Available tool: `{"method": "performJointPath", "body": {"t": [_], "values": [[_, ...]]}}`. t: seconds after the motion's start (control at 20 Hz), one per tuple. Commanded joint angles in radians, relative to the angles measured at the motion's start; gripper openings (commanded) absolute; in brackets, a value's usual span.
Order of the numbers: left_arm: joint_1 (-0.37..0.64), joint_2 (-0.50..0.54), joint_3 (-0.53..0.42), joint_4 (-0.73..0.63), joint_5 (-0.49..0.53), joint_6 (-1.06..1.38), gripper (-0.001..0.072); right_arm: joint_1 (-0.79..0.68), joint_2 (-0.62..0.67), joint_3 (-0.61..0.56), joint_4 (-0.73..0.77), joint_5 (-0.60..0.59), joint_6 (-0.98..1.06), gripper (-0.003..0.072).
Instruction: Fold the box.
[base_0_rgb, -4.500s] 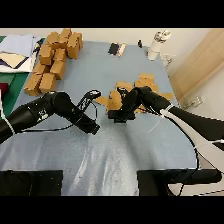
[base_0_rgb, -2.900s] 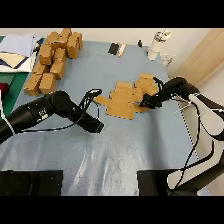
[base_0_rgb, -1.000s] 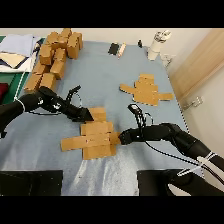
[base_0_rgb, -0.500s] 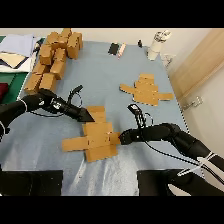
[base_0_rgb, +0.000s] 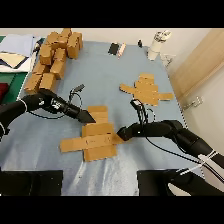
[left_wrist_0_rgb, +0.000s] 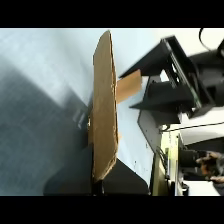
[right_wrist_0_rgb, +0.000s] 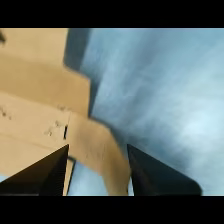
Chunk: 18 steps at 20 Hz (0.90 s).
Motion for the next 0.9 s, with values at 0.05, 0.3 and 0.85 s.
{"method": "performJointPath", "body": {"t": [0.05,0.3,0.85], "values": [[-0.09,0.06,0.0,-0.05,0.129,0.2,0.0011,-0.095,0.002,0.129,-0.216,-0.033,0.195,0.054],[-0.211,0.163,-0.022,-0.056,0.293,0.446,0.0011,-0.14,0.002,0.229,-0.21,-0.134,0.213,0.0003],[-0.23,0.248,-0.277,-0.289,0.369,0.893,0.0012,-0.14,-0.002,0.227,-0.208,-0.069,0.292,0.0003]]}}
